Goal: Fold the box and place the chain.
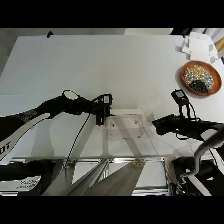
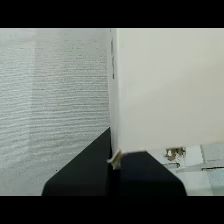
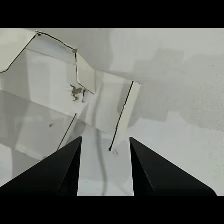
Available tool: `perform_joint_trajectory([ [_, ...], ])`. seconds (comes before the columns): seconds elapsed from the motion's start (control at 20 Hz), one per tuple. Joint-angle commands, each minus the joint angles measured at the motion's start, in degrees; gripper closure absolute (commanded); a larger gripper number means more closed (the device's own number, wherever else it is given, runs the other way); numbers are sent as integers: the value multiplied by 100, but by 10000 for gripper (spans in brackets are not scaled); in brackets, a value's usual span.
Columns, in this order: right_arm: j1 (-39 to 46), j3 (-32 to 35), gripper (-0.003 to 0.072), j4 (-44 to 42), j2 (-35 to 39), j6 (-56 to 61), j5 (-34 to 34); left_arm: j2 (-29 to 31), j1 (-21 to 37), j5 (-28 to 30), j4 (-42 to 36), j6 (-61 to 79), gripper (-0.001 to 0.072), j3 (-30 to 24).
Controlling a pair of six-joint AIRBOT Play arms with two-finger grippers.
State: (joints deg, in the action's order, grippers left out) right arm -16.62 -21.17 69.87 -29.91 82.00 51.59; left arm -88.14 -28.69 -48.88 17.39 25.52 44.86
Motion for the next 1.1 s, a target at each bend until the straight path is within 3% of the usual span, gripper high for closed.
perform_joint_trajectory([
  [0.0,-4,-2,346,2,7,0,2,0,2,-42,2,2,702,2],
  [0.9,-4,-2,349,-22,7,-765,168,0,2,-66,2,0,701,2],
  [0.95,-4,-2,360,-131,7,-778,175,0,2,-66,2,0,701,2],
  [1.05,-4,-2,524,-310,7,-1067,170,0,2,-66,2,0,701,2],
])
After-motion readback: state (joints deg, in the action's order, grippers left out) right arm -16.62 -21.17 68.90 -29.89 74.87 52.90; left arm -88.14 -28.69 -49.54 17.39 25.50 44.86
